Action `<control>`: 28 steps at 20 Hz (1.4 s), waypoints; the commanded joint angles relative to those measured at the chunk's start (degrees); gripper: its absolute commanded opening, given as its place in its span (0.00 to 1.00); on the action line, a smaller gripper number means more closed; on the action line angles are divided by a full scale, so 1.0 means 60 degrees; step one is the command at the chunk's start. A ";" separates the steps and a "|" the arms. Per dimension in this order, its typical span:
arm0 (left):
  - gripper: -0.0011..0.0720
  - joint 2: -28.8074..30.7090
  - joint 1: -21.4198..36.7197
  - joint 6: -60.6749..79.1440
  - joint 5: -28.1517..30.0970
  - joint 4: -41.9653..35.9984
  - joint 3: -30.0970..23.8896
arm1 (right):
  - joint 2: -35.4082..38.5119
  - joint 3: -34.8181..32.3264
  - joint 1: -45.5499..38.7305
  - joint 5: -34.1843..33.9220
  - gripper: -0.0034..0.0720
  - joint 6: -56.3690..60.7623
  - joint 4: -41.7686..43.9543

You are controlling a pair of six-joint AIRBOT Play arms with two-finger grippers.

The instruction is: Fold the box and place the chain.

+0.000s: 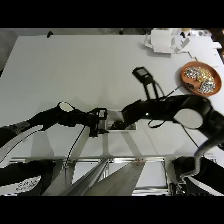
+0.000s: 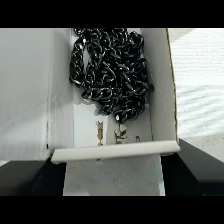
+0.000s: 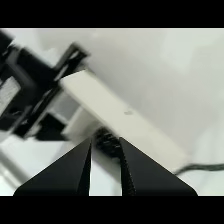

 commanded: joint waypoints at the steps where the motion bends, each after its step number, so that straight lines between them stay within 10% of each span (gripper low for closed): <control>1: 0.20 0.0007 0.0000 0.0004 0.0000 0.0004 -0.0004 | 0.0233 0.0419 -0.1679 0.1144 0.31 -0.0073 -0.1381; 5: 0.20 0.0007 0.0000 0.0004 0.0000 0.0004 -0.0004 | -0.0517 0.0310 -0.3340 0.1574 0.32 -0.0073 -0.2940; 8: 0.20 0.0007 0.0000 0.0004 0.0004 0.0004 -0.0004 | -0.1450 0.0255 -0.4084 0.1541 0.60 -0.0076 -0.3173; 22: 0.20 0.0007 0.0000 0.0004 0.0000 0.0004 -0.0004 | -0.4954 0.0251 -0.4714 0.0157 0.56 -0.0073 -0.3169; 28: 0.20 0.0007 0.0000 0.0004 0.0000 0.0004 -0.0004 | -0.5071 0.0251 -0.4714 -0.0193 0.37 -0.0069 -0.3169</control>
